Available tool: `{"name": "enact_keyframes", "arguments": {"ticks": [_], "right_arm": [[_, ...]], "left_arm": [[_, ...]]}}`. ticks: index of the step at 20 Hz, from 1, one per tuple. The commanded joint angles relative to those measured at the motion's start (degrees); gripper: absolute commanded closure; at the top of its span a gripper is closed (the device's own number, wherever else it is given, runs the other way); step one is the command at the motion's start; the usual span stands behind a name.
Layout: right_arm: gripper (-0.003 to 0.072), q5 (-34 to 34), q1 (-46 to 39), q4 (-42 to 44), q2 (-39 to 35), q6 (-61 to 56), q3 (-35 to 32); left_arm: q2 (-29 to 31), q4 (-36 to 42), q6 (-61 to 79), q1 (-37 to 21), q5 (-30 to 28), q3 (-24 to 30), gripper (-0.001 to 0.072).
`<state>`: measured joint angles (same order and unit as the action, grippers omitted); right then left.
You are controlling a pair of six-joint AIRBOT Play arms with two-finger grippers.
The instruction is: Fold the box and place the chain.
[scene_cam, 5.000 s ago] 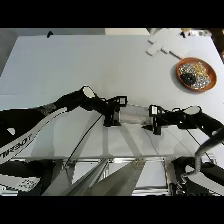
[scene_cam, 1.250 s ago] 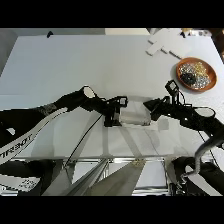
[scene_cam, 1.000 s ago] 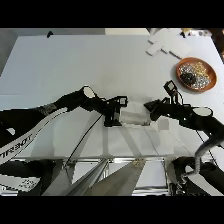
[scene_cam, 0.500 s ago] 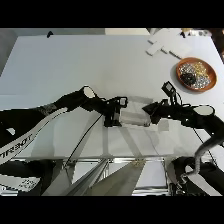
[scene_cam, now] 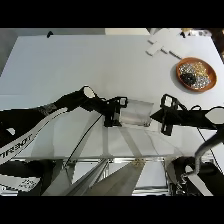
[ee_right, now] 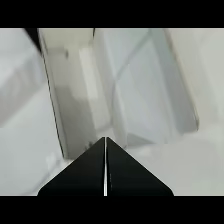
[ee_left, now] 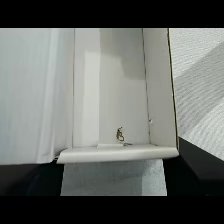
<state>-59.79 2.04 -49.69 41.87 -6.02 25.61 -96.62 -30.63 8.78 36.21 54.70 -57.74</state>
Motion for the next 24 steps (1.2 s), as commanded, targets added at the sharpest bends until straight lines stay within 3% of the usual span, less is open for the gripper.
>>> {"name": "enact_keyframes", "arguments": {"ticks": [1,2,3,5,6,7,14,24], "right_arm": [[0.0500,-2.2,0.0,-13.2,-0.9,-0.2,0.1],[0.0351,-1.2,0.0,-14.6,-0.8,0.0,0.1],[0.0329,-0.3,0.0,-15.4,-0.4,1.1,0.1],[0.0368,-0.2,0.0,-15.1,1.0,6.0,0.0],[0.0458,-0.2,0.0,-14.3,2.2,8.2,0.0],[0.0499,0.0,0.0,-13.2,3.5,9.9,0.0],[0.0496,4.5,0.0,-6.7,10.1,15.6,-1.1],[0.0496,10.9,6.3,-5.1,10.4,15.4,-4.0]], "left_arm": [[0.0,0.0,0.0,0.0,0.0,0.0,0.0539],[0.0,0.0,0.0,0.0,0.0,0.0,0.0539],[0.0,0.0,0.0,0.0,0.0,0.0,0.0539],[0.0,0.0,0.0,0.0,0.0,0.0,0.0539],[0.0,0.0,0.0,0.0,0.0,0.0,0.0539],[0.0,0.0,0.0,0.0,0.0,0.0,0.0539],[0.0,0.0,0.0,0.0,0.0,0.0,0.0539],[0.0,0.0,0.0,0.0,0.0,0.0,0.0539]]}}
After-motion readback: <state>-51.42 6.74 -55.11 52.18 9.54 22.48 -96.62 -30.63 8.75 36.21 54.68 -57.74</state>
